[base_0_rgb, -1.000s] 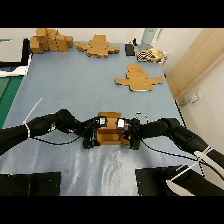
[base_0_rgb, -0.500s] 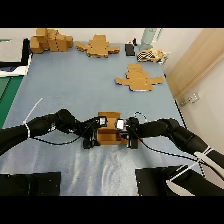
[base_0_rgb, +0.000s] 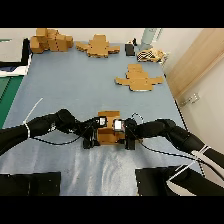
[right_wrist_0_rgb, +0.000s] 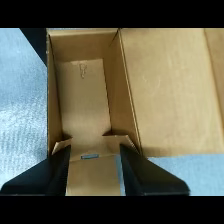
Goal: Fold the box.
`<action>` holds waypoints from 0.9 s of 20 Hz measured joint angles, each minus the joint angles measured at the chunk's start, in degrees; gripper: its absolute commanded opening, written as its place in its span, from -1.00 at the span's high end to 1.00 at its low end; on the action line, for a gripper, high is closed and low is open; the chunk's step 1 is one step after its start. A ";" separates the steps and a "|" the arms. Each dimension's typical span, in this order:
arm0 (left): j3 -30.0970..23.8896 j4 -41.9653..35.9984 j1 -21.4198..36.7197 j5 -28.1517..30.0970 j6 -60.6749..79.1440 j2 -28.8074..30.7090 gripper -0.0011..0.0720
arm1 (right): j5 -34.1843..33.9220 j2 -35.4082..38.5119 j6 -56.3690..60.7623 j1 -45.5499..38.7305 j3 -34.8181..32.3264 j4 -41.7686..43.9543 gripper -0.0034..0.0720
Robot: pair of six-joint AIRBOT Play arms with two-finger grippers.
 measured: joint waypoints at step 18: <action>0.00 -0.09 0.00 0.00 -0.09 0.00 -0.42 | -8.20 8.85 50.53 -0.28 3.74 -36.50 0.90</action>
